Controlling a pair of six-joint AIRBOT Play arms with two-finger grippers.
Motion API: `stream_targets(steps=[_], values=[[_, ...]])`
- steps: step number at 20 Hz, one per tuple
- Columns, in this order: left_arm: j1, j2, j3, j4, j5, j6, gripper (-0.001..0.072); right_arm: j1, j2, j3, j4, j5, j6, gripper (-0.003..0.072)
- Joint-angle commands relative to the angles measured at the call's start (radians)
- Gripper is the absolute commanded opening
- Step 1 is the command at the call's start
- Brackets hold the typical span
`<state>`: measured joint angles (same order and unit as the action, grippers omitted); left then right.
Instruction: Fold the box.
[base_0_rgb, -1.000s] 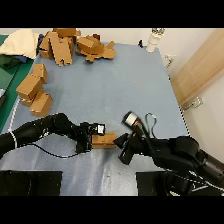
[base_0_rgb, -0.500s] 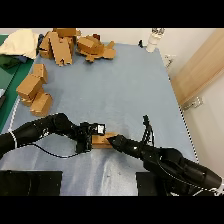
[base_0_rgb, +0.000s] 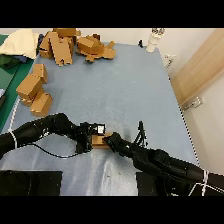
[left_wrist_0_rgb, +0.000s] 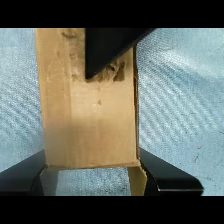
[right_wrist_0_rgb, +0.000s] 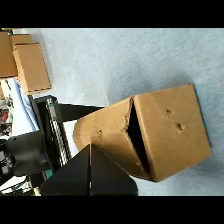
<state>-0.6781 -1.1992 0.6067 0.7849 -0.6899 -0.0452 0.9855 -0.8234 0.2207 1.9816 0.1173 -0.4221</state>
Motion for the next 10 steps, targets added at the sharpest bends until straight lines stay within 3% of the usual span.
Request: stream_targets(steps=[1, 10], values=[[0.0, 0.0, 0.001, 0.0, -0.002, 0.0, 0.0302, 0.013, -0.024, 0.003, -0.006, 0.013, 0.014, 0.0003], [0.0, 0.0, 0.001, 0.0, -0.001, 0.0, 0.0302, 0.057, -0.025, 0.002, -0.011, -0.047, 0.013, 0.0003]])
